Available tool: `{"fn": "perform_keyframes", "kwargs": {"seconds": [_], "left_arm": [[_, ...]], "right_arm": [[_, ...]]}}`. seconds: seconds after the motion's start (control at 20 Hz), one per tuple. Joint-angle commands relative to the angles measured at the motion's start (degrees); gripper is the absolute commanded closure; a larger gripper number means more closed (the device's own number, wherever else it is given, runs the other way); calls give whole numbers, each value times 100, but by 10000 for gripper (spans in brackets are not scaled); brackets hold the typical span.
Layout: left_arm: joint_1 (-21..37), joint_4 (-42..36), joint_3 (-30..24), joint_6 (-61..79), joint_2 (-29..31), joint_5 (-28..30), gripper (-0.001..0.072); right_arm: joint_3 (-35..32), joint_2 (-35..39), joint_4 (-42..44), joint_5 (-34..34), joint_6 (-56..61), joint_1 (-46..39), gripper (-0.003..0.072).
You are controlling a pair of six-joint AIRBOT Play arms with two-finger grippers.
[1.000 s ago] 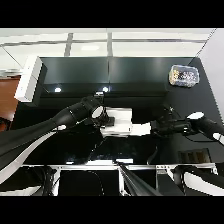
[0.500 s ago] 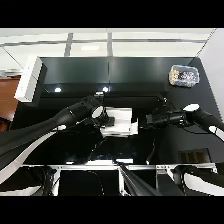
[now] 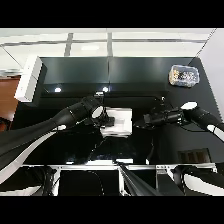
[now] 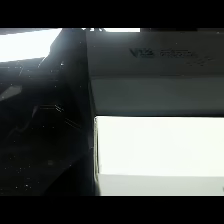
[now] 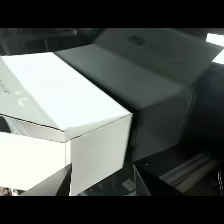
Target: Fold the box and place the chain.
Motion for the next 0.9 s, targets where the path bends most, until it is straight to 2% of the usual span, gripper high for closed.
{"fn": "perform_keyframes", "kwargs": {"seconds": [0.0,0.1,0.5,0.65,0.85], "left_arm": [[0,2,4,0,4,0,683],[0,2,4,0,4,0,683],[0,2,4,0,4,0,683],[0,4,4,0,4,0,683],[0,2,4,0,4,0,683]], "right_arm": [[203,-2,-28,-103,212,407,234],[426,-2,-245,-249,603,706,234],[1384,-2,-2229,-671,2828,1762,245],[1716,-9,-3292,-1047,4103,2337,246],[2087,-107,-4618,-1099,5595,3067,265]]}}
